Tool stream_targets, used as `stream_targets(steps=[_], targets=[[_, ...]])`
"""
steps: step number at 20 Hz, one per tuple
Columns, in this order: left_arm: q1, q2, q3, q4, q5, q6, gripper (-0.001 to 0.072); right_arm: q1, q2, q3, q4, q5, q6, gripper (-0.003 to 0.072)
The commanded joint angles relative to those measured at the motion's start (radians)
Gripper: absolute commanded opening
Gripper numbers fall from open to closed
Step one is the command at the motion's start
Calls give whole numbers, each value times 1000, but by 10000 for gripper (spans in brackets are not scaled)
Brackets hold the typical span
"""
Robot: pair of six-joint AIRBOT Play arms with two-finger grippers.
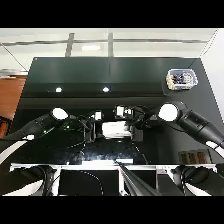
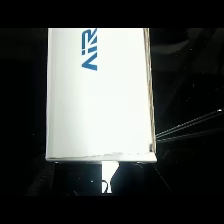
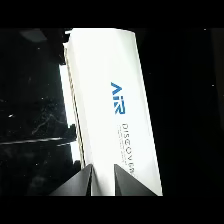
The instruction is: Fold the box and place the chain.
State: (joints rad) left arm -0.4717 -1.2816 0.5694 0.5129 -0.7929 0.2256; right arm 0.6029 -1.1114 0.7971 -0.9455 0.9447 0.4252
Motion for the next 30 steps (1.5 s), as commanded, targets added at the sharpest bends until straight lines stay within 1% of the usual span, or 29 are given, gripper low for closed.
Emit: stream_targets(steps=[1,6,11,14,16,18,20,21,22,23,24,25,26,30], targets=[[-1,0,0,0,0,-2,405,0,1,1,3,19,16,172],[-1,0,0,0,0,-2,405,0,-6,0,3,18,16,172],[-1,0,0,0,0,-2,405,0,-53,-1,7,14,18,171],[-1,0,0,0,0,-2,405,0,-77,-2,60,12,29,172],[-1,0,0,0,0,-2,405,-13,-57,9,69,29,100,171],[-1,0,0,0,0,-2,405,-71,-3,28,70,88,215,170],[-1,0,0,0,0,-2,405,-177,57,26,59,165,380,14],[-1,0,0,0,0,-2,405,-240,67,16,62,212,476,14],[-1,0,0,0,0,-2,405,-288,66,-11,96,234,531,14],[-1,0,0,0,0,-2,405,-327,66,-64,201,220,546,13],[-1,0,0,0,0,-2,405,-350,61,-120,342,195,544,6],[-1,0,0,0,0,-2,405,-354,45,-164,466,186,542,7],[-1,0,0,0,0,-2,405,-346,17,-186,533,192,541,7],[-1,0,0,0,0,-2,405,-280,-108,-188,626,172,508,7]])
